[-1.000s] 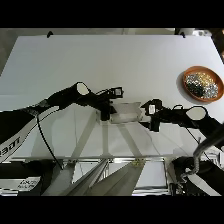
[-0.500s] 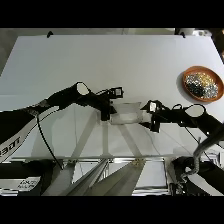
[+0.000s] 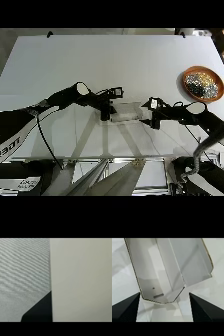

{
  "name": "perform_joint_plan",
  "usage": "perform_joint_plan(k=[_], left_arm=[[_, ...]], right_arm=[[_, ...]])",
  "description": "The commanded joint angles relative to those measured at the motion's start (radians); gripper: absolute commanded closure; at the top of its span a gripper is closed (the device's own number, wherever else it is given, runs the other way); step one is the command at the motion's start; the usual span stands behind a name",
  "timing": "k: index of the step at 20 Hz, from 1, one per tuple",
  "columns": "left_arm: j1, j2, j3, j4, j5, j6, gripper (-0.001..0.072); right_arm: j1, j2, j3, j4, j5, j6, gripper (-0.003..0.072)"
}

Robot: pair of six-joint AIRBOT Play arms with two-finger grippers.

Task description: Fold the box and place the chain.

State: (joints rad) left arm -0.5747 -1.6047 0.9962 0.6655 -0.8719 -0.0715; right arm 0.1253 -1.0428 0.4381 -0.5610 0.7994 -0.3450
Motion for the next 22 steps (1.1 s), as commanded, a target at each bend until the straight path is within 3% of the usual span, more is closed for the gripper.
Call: perform_joint_plan(k=[1,2,7,9,11,22], left_arm=[[0.0,0.0,-0.001,0.0,0.0,0.0,0.0698],[0.0,0.0,-0.001,0.0,0.0,0.0,0.0698],[0.0,0.0,-0.001,0.0,0.0,0.0,0.0698],[0.0,0.0,-0.001,0.0,0.0,0.0,0.0698],[0.0,0.0,-0.001,0.0,0.0,0.0,0.0698],[0.0,0.0,-0.001,0.0,0.0,0.0,0.0698]], right_arm=[[-0.001,-0.023,0.005,0.003,-0.005,-0.044,0.0056],[-0.001,-0.032,0.005,0.01,-0.002,-0.061,0.0108],[-0.001,-0.059,0.009,0.025,-0.007,-0.11,0.0113],[-0.001,-0.059,0.017,0.032,-0.003,-0.109,0.0098],[-0.001,-0.059,0.025,0.047,-0.003,-0.108,-0.0009],[0.012,-0.146,0.07,0.043,0.061,-0.109,-0.0017]])
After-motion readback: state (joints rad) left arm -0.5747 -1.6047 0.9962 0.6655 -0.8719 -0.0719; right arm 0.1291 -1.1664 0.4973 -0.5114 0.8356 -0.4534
